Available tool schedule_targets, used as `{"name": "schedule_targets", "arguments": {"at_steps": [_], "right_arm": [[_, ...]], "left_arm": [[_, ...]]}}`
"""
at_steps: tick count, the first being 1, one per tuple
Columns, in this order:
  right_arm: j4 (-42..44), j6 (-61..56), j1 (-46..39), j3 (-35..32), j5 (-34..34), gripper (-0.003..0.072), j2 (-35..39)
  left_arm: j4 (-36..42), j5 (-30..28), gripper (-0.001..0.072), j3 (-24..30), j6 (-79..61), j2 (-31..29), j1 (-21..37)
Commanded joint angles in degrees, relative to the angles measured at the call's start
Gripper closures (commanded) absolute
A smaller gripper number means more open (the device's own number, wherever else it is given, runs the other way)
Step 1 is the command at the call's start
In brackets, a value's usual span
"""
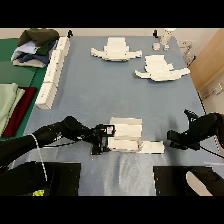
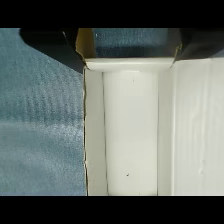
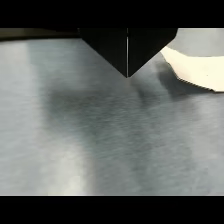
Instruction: Fold the box.
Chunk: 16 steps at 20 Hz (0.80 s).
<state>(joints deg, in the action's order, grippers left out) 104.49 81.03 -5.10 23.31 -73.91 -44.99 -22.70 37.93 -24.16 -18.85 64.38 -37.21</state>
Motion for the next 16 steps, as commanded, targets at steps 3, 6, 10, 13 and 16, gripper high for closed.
{"name": "schedule_targets", "arguments": {"at_steps": [3,6,10,13,16], "right_arm": [[15.6,15.6,-6.0,-3.3,2.3,0.0685,-4.8],[23.0,22.6,-6.0,-3.3,2.5,0.0686,-8.2],[24.8,25.6,-6.0,-3.1,0.4,0.0686,-8.4],[24.8,26.2,-6.0,-3.1,0.0,0.0685,-8.4],[25.0,26.6,-5.9,-3.2,0.9,0.0685,-8.4]], "left_arm": [[0.0,0.0,0.0269,0.0,0.0,0.0,0.0],[0.0,-0.5,0.0269,0.0,0.0,0.0,0.0],[0.0,-0.5,0.0269,0.0,0.0,0.0,0.1],[0.0,-1.6,0.0269,0.0,0.3,0.0,0.1],[0.0,-2.5,0.0269,0.0,0.3,0.0,0.1]]}}
